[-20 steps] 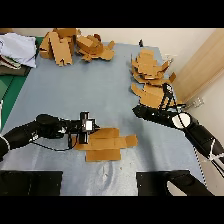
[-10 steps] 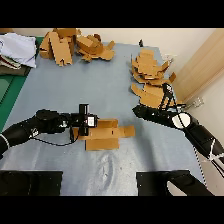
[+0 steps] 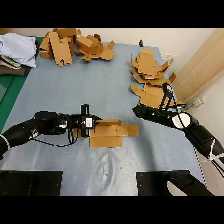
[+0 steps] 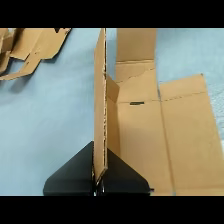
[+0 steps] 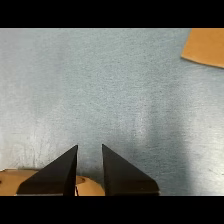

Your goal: Fold the box.

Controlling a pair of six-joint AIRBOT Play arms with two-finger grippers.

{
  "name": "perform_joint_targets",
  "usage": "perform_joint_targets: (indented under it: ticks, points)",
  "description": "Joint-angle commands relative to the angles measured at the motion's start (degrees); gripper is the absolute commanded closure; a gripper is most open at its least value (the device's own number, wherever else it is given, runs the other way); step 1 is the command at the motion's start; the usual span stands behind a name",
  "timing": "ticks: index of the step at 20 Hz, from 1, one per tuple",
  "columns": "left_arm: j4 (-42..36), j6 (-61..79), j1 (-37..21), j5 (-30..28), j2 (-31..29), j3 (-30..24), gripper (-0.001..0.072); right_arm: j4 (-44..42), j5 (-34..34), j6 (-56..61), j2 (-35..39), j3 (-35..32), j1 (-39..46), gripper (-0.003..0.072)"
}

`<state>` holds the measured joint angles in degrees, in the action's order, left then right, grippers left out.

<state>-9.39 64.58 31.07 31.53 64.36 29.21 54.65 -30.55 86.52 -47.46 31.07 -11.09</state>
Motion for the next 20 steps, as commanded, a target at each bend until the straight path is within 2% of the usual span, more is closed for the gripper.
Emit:
perform_joint_targets:
  ticks: [1, 6, 11, 15, 20]
  points:
    - [-1.09, 0.37, -0.07, 5.46, 0.37, -1.97, 0.0694, 0.0, 0.15, 0.0, 0.02, 0.04, -0.07, 0.0455]
    - [-1.33, 0.42, -0.09, 3.52, 3.5, -2.03, 0.0694, -0.22, 0.17, -0.02, 0.02, 0.04, -0.09, 0.0455]
    - [-1.38, 0.26, -0.28, -2.86, 3.8, -0.48, 0.0694, -0.66, 0.07, -0.22, 0.04, 0.07, -0.76, 0.0455]
    - [-1.31, -4.2, -2.89, -0.98, 3.8, 0.02, 0.0694, -0.44, 0.15, -0.66, 0.02, 0.04, -3.08, 0.0455]
    - [-1.29, -4.44, -2.93, -0.66, 3.89, -0.13, 0.0694, -0.42, 0.0, -1.11, 0.02, 0.04, -3.45, 0.0455]
